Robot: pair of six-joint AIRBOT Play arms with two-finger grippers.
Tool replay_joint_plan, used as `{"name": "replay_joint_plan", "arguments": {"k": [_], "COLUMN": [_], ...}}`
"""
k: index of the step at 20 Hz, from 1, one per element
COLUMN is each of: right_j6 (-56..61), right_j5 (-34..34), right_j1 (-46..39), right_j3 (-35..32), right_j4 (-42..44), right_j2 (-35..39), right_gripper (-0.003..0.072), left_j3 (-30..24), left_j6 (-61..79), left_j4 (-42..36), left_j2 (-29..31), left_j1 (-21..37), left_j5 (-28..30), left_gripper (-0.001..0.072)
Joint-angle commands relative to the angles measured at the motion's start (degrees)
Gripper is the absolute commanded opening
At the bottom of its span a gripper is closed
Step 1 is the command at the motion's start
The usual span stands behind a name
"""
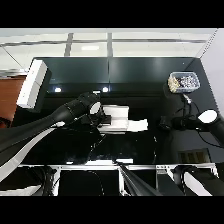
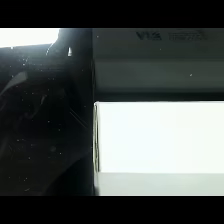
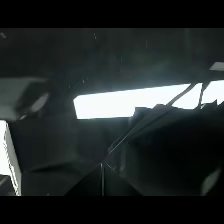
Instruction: Fold the box and place the chain.
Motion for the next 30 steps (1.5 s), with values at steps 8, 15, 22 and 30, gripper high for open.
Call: {"name": "replay_joint_plan", "arguments": {"k": [8,15,22,30], "right_j6": [-19.6,-20.0,-5.3,19.7], "right_j5": [0.5,9.7,4.3,0.7], "right_j1": [12.9,16.2,25.8,35.8], "right_j3": [2.2,10.0,17.1,24.5], "right_j4": [30.1,29.9,15.3,-8.0], "right_j2": [-15.5,-15.5,-15.5,-16.7], "right_gripper": [0.0015,0.0568,0.0294,0.0294], "left_j3": [0.1,0.1,0.1,0.1], "left_j6": [0.3,0.3,0.3,0.3], "left_j4": [0.0,0.0,0.0,0.0], "left_j2": [0.0,0.0,0.0,0.0], "left_j1": [0.0,0.0,0.0,0.0], "left_j5": [-0.8,-0.9,-0.7,-0.7], "left_gripper": [0.0026,0.0026,0.0026,0.0026]}}
